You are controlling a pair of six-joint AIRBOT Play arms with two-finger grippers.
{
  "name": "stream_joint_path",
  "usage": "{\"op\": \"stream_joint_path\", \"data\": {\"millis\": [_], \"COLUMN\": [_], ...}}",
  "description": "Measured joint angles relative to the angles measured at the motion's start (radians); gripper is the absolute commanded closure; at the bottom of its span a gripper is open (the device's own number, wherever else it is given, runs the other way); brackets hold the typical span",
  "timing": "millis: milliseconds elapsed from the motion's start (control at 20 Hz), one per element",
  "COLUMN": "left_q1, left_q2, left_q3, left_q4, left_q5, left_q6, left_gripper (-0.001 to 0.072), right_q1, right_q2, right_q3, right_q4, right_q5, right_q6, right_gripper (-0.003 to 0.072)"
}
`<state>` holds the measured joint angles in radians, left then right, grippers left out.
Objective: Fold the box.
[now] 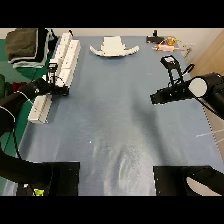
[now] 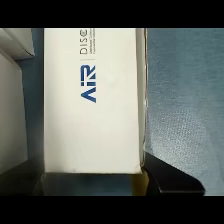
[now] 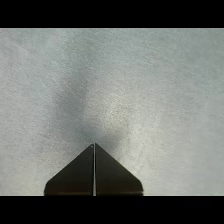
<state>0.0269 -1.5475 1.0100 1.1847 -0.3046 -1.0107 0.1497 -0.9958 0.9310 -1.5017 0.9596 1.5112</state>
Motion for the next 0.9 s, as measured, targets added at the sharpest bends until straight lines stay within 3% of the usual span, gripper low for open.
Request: {"op": "stream_joint_path", "data": {"millis": [350, 900], "left_q1": [-0.001, -0.002], "left_q2": [-0.013, -0.021], "left_q3": [0.007, 0.007], "left_q4": [0.001, -0.032], "left_q5": [0.070, 0.081], "left_q6": [0.000, -0.003], "left_gripper": [0.0201, 0.0200], "right_q1": [0.000, 0.000], "right_q2": [-0.001, -0.002], "right_q3": [0.000, 0.000], "right_q4": [-0.001, 0.000], "right_q5": [-0.001, -0.005], "right_q6": [0.000, 0.000], "right_gripper": [0.0679, 0.0679]}}
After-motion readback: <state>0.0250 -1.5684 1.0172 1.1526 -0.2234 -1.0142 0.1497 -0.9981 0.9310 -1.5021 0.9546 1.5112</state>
